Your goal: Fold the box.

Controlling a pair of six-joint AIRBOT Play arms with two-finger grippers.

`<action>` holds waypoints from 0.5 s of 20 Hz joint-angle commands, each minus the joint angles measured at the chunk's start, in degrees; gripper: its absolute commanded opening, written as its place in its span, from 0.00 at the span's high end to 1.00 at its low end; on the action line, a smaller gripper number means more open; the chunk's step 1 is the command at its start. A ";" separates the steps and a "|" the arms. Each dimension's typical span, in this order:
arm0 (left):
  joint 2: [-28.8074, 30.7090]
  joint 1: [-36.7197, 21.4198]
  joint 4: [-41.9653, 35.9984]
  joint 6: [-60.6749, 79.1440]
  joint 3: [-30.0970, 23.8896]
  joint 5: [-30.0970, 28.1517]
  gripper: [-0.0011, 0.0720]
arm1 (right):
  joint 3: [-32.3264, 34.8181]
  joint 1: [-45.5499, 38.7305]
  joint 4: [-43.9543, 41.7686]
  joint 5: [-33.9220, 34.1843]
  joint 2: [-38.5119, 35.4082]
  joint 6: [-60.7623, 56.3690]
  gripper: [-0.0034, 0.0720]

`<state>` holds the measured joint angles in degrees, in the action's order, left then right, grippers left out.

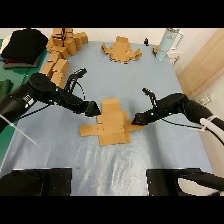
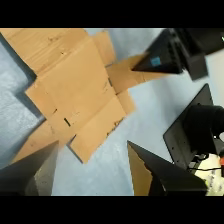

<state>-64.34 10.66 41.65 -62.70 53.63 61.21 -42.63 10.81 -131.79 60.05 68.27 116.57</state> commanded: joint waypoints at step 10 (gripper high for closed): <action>-27.41 -6.80 -20.83 18.93 6.34 4.11 0.11 | 11.76 5.73 -0.50 -9.68 -14.40 0.90 0.95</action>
